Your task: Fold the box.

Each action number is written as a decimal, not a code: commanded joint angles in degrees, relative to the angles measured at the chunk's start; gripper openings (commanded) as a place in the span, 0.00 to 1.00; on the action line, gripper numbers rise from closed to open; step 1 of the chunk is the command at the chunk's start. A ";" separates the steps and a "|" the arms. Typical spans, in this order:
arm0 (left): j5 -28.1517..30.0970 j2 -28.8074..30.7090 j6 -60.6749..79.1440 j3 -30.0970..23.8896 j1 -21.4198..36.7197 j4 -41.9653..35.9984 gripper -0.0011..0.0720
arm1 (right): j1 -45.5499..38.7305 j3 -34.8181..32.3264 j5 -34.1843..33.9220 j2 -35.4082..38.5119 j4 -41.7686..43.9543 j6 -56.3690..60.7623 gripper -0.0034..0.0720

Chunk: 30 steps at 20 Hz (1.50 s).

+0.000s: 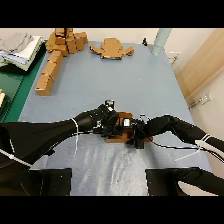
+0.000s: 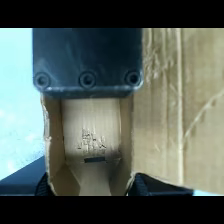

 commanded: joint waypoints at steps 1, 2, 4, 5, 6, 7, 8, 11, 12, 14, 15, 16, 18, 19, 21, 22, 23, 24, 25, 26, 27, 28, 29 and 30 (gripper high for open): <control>-0.74 -0.02 -0.02 0.26 0.00 -0.61 0.79 | 0.04 -0.02 0.09 -0.02 0.02 0.11 0.69; -0.70 -0.02 -0.13 0.42 0.02 -0.59 0.79 | 0.04 -0.02 0.07 -0.02 0.02 0.11 0.69; -0.72 -0.02 -0.13 0.66 0.02 -0.57 0.79 | 0.04 -0.02 0.09 -0.02 0.02 0.09 0.69; -0.72 -0.02 -0.15 0.72 0.02 -0.55 0.78 | 0.04 -0.02 0.09 -0.02 0.02 0.09 0.69; -0.72 -0.02 -0.13 0.70 0.02 -0.42 0.65 | 0.04 -0.02 0.09 -0.02 0.02 0.09 0.69; -0.70 -0.02 -0.13 0.70 0.02 -0.37 0.53 | 0.04 -0.02 0.09 -0.02 0.02 0.09 0.69; -0.63 -0.02 -0.20 0.70 0.02 -0.37 0.51 | 0.04 -0.02 0.09 -0.04 0.02 0.09 0.69; -0.39 -0.02 -0.44 0.70 -0.02 -0.31 0.04 | 0.04 -0.02 0.09 -0.04 0.02 0.09 0.69; -0.28 -0.02 -0.44 0.70 -0.02 -0.31 0.04 | 0.04 -0.02 0.09 -0.02 0.02 0.09 0.69; -0.15 -0.02 -0.44 0.70 -0.02 -0.33 0.03 | 0.04 -0.02 0.09 -0.02 0.02 0.09 0.69; -0.15 -0.02 -0.46 0.70 -0.02 -0.35 0.03 | 0.04 -0.02 0.09 -0.02 0.02 0.09 0.69; -0.11 -0.02 -0.44 0.70 -0.02 -0.37 0.04 | 0.04 -0.02 0.09 -0.02 0.02 0.09 0.69; -0.24 -0.02 -0.33 0.90 0.00 -0.48 0.04 | 0.04 -0.02 0.09 -0.02 0.02 0.11 0.69; -0.31 0.00 -0.31 1.22 0.00 -0.61 0.04 | 0.04 -0.02 0.09 -0.02 0.02 0.09 0.69; -0.57 0.00 -0.07 2.14 0.00 -0.59 0.04 | 0.04 -0.02 0.09 -0.02 0.02 0.09 0.69; -0.66 0.00 0.46 2.43 0.00 -0.57 0.04 | 0.04 -0.02 0.07 -0.02 0.02 0.09 0.69; -0.76 0.00 0.57 2.54 0.00 -0.59 0.04 | 0.04 -0.02 0.09 -0.02 0.02 0.09 0.69; -0.76 0.00 0.57 2.54 0.00 -0.59 0.04 | 0.04 -0.02 0.09 -0.04 0.02 0.09 0.69; -0.74 0.00 0.59 2.51 0.00 -0.59 0.24 | 0.04 -0.02 0.09 -0.02 0.02 0.09 0.69; -0.74 -0.02 0.52 2.54 0.00 -0.59 0.63 | 0.04 -0.02 0.07 -0.04 0.02 0.09 0.69; -0.76 -0.02 0.50 2.51 0.00 -0.59 0.72 | 0.04 -0.02 0.09 -0.02 0.02 0.09 0.69; -0.76 -0.02 0.50 2.51 0.00 -0.59 0.72 | 0.04 -0.02 0.09 -0.02 0.02 0.09 0.69; -0.90 -0.02 0.50 2.51 0.00 -0.59 0.72 | 0.04 -0.02 0.09 -0.02 0.02 0.09 0.69; -1.22 -0.02 0.50 2.51 0.00 -0.59 0.72 | 0.04 -0.02 0.09 -0.02 0.02 0.09 0.69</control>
